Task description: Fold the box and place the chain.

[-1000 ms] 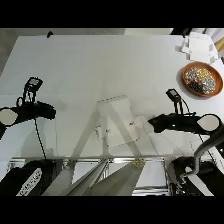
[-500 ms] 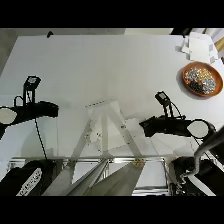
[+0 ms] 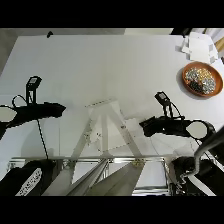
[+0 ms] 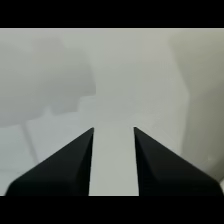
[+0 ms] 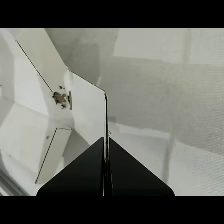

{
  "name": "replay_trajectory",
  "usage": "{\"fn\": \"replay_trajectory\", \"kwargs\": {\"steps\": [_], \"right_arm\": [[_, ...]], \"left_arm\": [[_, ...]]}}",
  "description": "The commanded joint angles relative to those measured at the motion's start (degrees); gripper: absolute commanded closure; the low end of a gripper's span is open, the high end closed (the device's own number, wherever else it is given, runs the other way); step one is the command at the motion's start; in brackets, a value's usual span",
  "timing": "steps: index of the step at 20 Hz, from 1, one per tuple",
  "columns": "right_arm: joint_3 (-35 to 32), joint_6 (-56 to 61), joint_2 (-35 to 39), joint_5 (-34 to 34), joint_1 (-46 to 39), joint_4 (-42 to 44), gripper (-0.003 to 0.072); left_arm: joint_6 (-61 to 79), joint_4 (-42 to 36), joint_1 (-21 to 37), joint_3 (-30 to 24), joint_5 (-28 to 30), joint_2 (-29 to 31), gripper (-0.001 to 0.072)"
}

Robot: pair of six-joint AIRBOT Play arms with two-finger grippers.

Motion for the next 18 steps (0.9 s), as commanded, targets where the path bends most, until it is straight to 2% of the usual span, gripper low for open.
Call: {"fn": "replay_trajectory", "kwargs": {"steps": [1,4,5,6,9,11,13,18], "right_arm": [[0.0,0.4,0.0,-0.2,0.1,-0.3,0.0672],[0.0,0.4,0.0,-0.2,0.1,-0.3,0.0672],[0.0,0.4,0.0,-0.3,0.1,-0.3,0.0672],[0.0,0.4,0.0,-0.3,0.1,-0.3,0.0672],[0.0,0.3,0.0,-0.3,0.1,-0.5,0.0672],[0.0,0.3,0.0,-0.3,0.1,-0.8,0.0672],[0.0,0.3,0.0,-0.3,0.1,-0.8,0.0672],[0.0,0.3,0.0,-0.3,0.1,-0.8,0.0672]], "left_arm": [[12.0,-13.0,0.0,0.0,-4.4,-2.3,0.0374],[29.7,-27.3,-0.8,0.0,-13.3,-6.4,0.0356],[34.2,-29.6,-1.8,0.0,-15.1,-7.8,0.0354],[37.2,-30.6,-3.5,0.0,-15.5,-9.2,0.0308],[40.0,-30.5,-9.4,0.0,-12.9,-13.3,0.0289],[39.9,-30.5,-13.4,0.0,-8.7,-15.9,0.0289],[39.9,-30.5,-16.4,0.0,-4.8,-18.0,0.0244],[41.9,-31.0,-18.6,0.0,-0.9,-20.3,0.0236]]}}
